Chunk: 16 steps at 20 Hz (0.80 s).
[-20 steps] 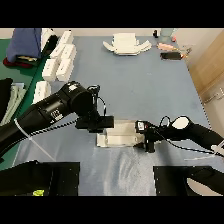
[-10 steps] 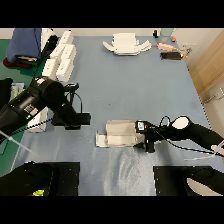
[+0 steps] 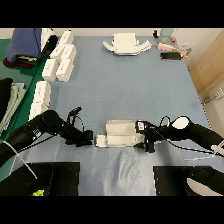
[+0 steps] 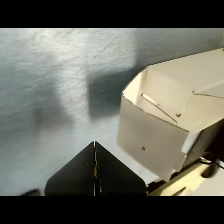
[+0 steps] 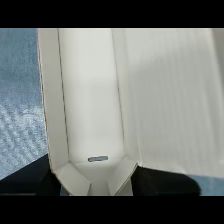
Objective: Fold the box.
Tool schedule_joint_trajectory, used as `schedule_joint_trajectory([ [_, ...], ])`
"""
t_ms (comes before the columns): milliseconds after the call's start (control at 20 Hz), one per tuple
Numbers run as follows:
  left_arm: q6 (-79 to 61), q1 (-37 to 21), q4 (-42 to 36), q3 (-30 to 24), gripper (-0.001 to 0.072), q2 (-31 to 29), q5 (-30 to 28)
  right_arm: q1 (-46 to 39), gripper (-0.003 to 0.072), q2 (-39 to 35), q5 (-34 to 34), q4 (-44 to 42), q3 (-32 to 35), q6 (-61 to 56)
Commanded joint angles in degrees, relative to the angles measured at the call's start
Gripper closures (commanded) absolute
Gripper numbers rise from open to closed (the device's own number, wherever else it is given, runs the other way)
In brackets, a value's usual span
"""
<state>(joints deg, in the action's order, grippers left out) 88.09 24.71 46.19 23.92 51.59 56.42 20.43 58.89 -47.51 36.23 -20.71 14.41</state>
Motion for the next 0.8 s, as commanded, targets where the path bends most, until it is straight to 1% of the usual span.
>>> schedule_joint_trajectory([
  [0,-12.6,-0.5,-12.1,-3.9,0.0695,2.7,-6.7,0.0,0.0176,0.0,0.0,0.0,0.0,0.0],
  [150,-16.9,-0.5,-16.6,-3.8,0.0695,5.0,-7.5,0.0,0.0176,0.0,0.0,0.0,0.0,0.0],
  [450,-16.5,-0.5,-16.7,-1.5,0.0693,4.2,-5.7,0.0,0.0176,0.0,0.0,0.0,0.0,0.0],
  [600,-15.6,-0.5,-16.7,-1.1,0.0691,4.0,-4.9,0.0,0.0176,0.0,0.0,0.0,0.0,0.0],
  [650,-15.2,-0.5,-16.7,-1.1,0.0551,4.0,-4.9,0.0,0.0176,0.0,0.0,0.0,0.0,0.0],
  [700,-15.0,-0.5,-16.7,-0.9,0.025,4.0,-4.9,0.0,0.0176,0.0,0.0,0.0,0.0,0.0],
  [750,-14.7,-0.5,-16.7,-0.6,0.0248,4.0,-4.9,0.0,0.0176,0.0,0.0,0.0,0.0,0.0],
])
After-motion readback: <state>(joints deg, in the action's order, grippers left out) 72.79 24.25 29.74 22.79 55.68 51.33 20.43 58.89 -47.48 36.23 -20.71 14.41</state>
